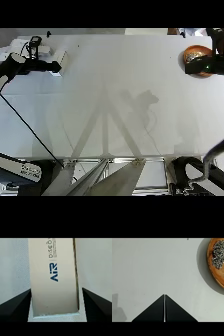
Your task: Fold the box and place the chain.
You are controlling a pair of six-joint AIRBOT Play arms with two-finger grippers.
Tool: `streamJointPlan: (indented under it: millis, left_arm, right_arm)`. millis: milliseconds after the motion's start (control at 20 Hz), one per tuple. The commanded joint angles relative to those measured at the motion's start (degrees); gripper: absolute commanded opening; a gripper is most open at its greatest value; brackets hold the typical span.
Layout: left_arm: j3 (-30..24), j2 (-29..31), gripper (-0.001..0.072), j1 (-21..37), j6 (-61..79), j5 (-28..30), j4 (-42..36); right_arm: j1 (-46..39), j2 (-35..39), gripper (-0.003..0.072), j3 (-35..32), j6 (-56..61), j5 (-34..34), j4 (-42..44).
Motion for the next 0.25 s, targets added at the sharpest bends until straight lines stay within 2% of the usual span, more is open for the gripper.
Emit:
streamJointPlan:
  millis: [0,200]
  left_arm:
    - [0.0,3.0,0.0702,0.0,-0.1,-1.0,-0.4]
    - [0.0,6.3,0.0702,0.0,-0.1,-1.4,-6.5]
  right_arm:
    - [0.0,0.0,0.0016,0.0,0.0,0.0,0.0]
    - [0.0,0.0,0.0016,0.0,0.0,0.0,0.0]
